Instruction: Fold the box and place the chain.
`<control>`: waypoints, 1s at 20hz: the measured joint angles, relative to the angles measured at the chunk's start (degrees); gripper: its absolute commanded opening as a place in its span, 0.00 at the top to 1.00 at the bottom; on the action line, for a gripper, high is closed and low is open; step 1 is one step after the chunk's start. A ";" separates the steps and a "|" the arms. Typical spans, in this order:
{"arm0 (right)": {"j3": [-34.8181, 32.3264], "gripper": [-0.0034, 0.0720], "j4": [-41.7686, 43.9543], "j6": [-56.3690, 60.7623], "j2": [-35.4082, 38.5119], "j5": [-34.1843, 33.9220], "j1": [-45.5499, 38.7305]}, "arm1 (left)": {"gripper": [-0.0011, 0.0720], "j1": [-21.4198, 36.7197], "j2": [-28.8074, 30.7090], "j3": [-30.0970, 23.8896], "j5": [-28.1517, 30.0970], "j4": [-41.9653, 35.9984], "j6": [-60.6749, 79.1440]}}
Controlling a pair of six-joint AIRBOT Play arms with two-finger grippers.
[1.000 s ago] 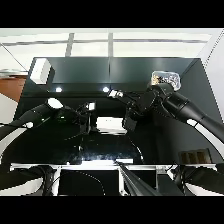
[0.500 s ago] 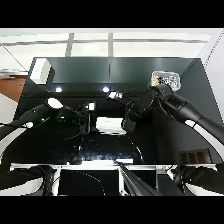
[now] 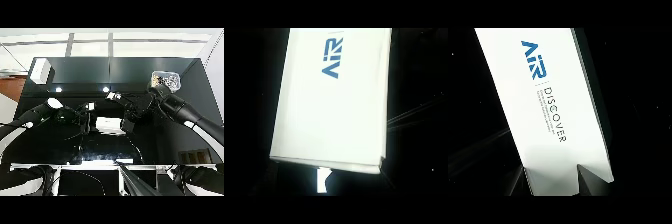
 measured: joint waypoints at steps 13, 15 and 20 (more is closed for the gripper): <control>0.02 0.46 -1.14 0.26 1.49 1.95 0.79 | 0.35 -0.02 -0.02 0.00 0.35 -0.24 -0.04; 0.02 0.46 -1.20 0.26 1.49 2.64 0.85 | 0.35 -0.02 -0.02 0.00 0.31 -0.13 -0.04; 0.13 0.46 -1.22 1.86 1.73 3.56 0.72 | 0.35 -0.02 -0.02 0.00 0.11 -0.09 -0.02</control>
